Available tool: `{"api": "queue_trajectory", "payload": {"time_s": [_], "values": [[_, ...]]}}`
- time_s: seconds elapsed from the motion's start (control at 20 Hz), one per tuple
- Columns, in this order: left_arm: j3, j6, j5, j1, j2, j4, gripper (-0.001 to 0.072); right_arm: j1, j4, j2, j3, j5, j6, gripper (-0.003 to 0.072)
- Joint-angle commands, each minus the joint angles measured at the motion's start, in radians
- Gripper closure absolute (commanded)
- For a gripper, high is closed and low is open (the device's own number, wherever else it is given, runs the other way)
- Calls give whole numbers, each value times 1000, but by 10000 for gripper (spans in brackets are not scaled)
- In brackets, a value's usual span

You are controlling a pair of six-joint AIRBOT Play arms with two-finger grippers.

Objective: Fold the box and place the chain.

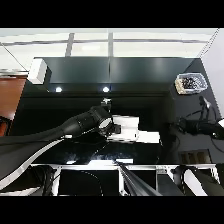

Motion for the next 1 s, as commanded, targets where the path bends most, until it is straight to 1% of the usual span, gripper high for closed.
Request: {"api": "queue_trajectory", "payload": {"time_s": [0.0, 0.05, 0.1, 0.2, 0.35, 0.45, 0.6, 0.8, 0.95], "values": [[0, -1, 1, 1, 1, 0, 686, -14, 48, -42, -95, 74, 51, 677], [0, -1, 0, 1, 1, 0, 686, 15, 99, -48, -117, 95, -9, 677], [0, -1, 0, 0, 1, 0, 686, 50, 128, -51, -132, 103, -24, 676], [0, -1, 0, 0, 1, -3, 686, 121, 140, -74, -136, 123, -25, 677], [0, -1, 0, 0, 1, -3, 686, 218, 149, -146, -136, 133, -63, 676], [0, -1, 0, 0, 1, -3, 686, 261, 231, -199, -136, 129, -148, 677], [0, -1, 0, 0, 1, -2, 686, 272, 358, -211, -134, 100, -264, 676], [0, -1, 0, 0, 1, -3, 686, 272, 356, -211, -98, 108, -286, 676], [0, -1, 0, 0, 1, -3, 686, 272, 356, -211, -51, 143, -316, 675]]}}
